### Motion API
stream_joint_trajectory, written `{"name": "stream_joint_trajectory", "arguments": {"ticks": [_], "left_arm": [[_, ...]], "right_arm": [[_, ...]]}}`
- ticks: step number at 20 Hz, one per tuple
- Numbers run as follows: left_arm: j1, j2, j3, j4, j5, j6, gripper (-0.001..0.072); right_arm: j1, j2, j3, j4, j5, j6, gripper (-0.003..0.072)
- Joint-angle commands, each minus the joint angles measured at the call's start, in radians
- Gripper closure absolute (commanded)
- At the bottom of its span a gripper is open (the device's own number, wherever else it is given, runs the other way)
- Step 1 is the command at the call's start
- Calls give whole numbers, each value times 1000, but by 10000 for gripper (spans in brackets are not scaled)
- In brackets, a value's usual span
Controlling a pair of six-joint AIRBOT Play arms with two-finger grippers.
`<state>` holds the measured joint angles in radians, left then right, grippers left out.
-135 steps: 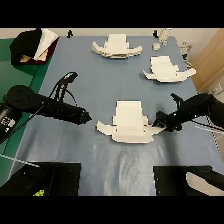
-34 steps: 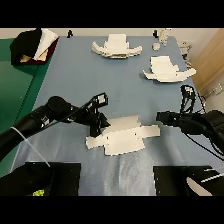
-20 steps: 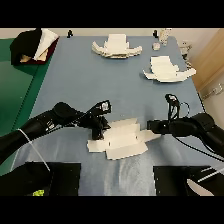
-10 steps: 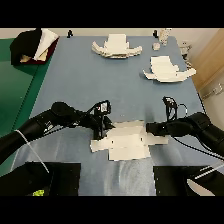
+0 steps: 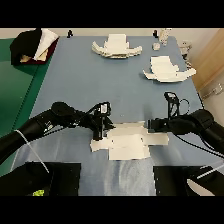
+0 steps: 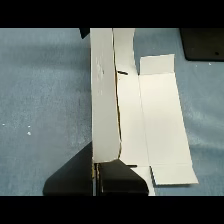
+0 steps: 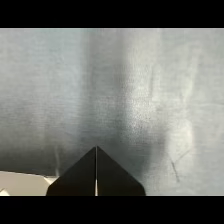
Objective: Fold the box.
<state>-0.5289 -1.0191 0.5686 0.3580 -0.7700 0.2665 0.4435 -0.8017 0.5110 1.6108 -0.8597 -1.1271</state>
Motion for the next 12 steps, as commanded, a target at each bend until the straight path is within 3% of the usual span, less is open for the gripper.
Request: {"name": "stream_joint_trajectory", "arguments": {"ticks": [1,8,12], "left_arm": [[0,0,0,28,-9,6,695],[-1,-4,-3,78,-23,7,695],[0,-12,-3,86,83,8,695]], "right_arm": [[1,11,25,-6,-4,0,683],[1,11,25,-6,22,1,683],[1,11,25,-6,43,1,683]]}}
